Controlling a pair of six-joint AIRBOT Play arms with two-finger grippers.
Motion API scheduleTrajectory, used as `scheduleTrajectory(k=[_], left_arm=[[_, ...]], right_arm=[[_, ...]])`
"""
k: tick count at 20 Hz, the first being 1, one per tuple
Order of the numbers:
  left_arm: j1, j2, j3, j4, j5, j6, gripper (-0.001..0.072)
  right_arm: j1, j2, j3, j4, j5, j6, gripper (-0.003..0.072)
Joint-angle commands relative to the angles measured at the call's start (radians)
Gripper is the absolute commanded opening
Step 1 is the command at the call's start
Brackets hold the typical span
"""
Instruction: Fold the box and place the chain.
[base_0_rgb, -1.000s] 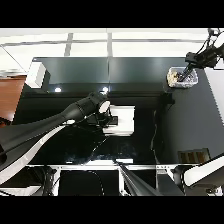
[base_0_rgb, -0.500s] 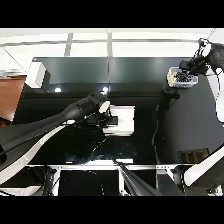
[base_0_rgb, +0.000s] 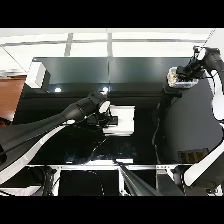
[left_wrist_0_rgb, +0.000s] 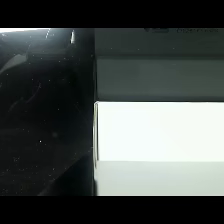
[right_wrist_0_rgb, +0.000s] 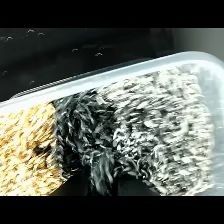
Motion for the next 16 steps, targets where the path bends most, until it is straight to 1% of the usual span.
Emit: scheduleTrajectory(k=[1,3,7,12,16], left_arm=[[0.0,0.0,0.0,0.0,-0.002,0.0,0.003],[0.0,0.0,0.0,0.0,-0.001,0.0,0.003],[0.0,0.0,0.0,0.0,-0.001,0.0,0.003],[0.0,0.0,0.0,0.0,-0.001,0.0,0.003],[0.0,0.0,0.0,0.001,0.002,0.0,0.003]], right_arm=[[0.0,0.037,0.002,-0.028,-0.009,-0.019,0.0019],[0.0,0.108,0.003,-0.047,-0.009,-0.051,0.0019],[0.0,0.249,0.003,-0.03,0.01,-0.109,0.0019],[0.008,0.436,0.003,0.08,0.038,-0.17,0.0019],[0.01,0.619,0.003,0.182,0.011,-0.212,0.0018]])
